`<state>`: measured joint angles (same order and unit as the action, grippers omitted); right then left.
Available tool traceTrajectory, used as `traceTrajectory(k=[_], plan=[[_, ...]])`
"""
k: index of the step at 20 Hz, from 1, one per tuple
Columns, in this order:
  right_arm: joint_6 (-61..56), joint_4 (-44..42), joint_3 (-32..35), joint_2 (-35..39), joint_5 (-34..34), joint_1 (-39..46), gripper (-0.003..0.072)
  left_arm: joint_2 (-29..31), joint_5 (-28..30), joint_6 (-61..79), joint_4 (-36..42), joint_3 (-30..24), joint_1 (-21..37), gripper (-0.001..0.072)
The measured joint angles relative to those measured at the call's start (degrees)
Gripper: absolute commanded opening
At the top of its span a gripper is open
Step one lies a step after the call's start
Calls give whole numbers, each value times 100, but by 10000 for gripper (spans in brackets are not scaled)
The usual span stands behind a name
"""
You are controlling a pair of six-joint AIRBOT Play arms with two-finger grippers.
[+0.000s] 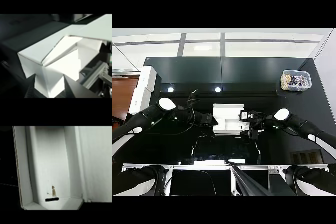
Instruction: Fold the box and place the chain.
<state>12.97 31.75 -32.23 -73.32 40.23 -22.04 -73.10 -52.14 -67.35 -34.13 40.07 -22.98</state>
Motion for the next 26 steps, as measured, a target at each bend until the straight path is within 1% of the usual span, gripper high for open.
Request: traceTrajectory(k=[2,7,9,15,18,21,26], plan=[[0,0,0,0,0,0,481,0,52,-302,-323,116,-136,414],[0,0,0,0,0,0,481,-11,59,-1436,-1517,496,-581,414],[2,0,0,0,0,0,481,-72,42,-2118,-2050,680,-796,414],[2,0,0,0,0,0,481,-671,-490,-3792,-3565,1482,-1508,414],[2,0,0,0,0,0,481,-833,-662,-4542,-4170,1749,-1766,414],[2,0,0,0,2,0,482,-894,-850,-5200,-4607,1858,-1971,414],[2,0,0,0,2,0,481,-933,-1005,-6046,-4929,1910,-2122,414]])
